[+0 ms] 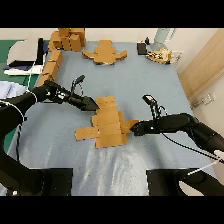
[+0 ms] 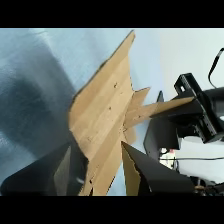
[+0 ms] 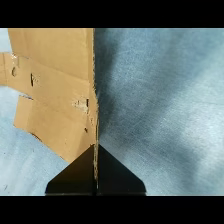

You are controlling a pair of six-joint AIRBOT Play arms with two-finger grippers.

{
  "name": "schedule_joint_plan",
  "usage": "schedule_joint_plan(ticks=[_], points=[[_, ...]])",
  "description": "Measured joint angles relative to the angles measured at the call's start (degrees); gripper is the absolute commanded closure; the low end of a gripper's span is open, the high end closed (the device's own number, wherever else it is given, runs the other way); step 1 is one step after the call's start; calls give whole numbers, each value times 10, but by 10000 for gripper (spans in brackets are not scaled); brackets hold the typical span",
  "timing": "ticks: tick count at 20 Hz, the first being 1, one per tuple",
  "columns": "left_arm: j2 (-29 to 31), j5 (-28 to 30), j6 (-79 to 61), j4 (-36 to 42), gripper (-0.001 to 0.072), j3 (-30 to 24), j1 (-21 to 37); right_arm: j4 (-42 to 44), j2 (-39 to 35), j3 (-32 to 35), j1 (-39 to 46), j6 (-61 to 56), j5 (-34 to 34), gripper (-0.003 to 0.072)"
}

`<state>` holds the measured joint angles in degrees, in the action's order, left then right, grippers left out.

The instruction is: Fold the box.

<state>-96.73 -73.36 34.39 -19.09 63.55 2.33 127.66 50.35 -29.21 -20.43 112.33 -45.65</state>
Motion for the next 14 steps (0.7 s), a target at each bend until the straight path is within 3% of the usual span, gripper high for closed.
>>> schedule_joint_plan(ticks=[9, 11, 14], points=[[-17, -14, -29, -1, 263, 9, -25, -10, 4, 0, 0, 0, -1, 684], [-18, -27, -31, -1, 425, 15, -26, -13, 4, 0, 0, 0, -1, 683], [-19, -38, -34, -2, 426, 21, -28, -17, 4, 0, 0, 0, 0, 683]])
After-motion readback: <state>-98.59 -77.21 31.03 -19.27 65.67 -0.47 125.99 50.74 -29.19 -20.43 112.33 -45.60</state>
